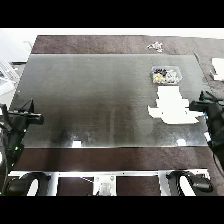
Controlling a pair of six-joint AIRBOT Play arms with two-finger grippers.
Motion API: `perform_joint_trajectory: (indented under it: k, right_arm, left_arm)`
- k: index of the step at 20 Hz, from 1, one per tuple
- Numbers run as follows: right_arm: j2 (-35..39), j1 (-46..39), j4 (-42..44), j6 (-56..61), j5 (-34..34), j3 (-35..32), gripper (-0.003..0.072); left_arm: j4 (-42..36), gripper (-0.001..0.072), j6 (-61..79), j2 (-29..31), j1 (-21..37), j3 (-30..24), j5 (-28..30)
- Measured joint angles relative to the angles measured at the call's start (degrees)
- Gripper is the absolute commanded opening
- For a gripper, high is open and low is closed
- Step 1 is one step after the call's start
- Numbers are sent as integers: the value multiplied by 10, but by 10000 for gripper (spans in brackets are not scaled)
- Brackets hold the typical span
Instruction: Fold the box and place the chain.
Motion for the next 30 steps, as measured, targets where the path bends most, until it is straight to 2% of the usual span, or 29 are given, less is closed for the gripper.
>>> perform_joint_trajectory:
  k: [3,4,5,8,12,16,17,20,22,24,26,30]
  right_arm:
    - [-98,-37,0,0,14,44,153]
    - [-115,-45,0,1,19,53,178]
    - [-126,-50,0,2,26,61,235]
    - [-154,-78,0,2,42,89,236]
    - [-220,-179,-32,68,152,137,235]
    - [-316,-289,-201,225,322,211,255]
    - [-338,-309,-251,263,352,231,290]
    - [-396,-358,-403,370,427,300,298]
    - [-436,-379,-503,431,476,358,376]
    - [-480,-389,-587,476,530,424,378]
    - [-524,-393,-638,494,580,492,378]
    - [-624,-391,-673,471,701,626,377]
  left_arm:
    - [0,21,0,0,0,0,0]
    - [0,21,0,0,0,0,0]
    - [0,21,0,0,0,0,0]
    - [0,21,0,0,0,0,0]
    - [0,21,0,0,0,0,0]
    - [0,21,0,0,0,0,0]
    - [0,21,0,0,0,0,0]
    - [0,21,0,0,0,0,0]
    - [0,21,0,0,0,0,0]
    - [0,21,0,0,0,0,0]
    - [0,21,0,0,0,0,0]
    - [0,21,0,0,0,0,0]
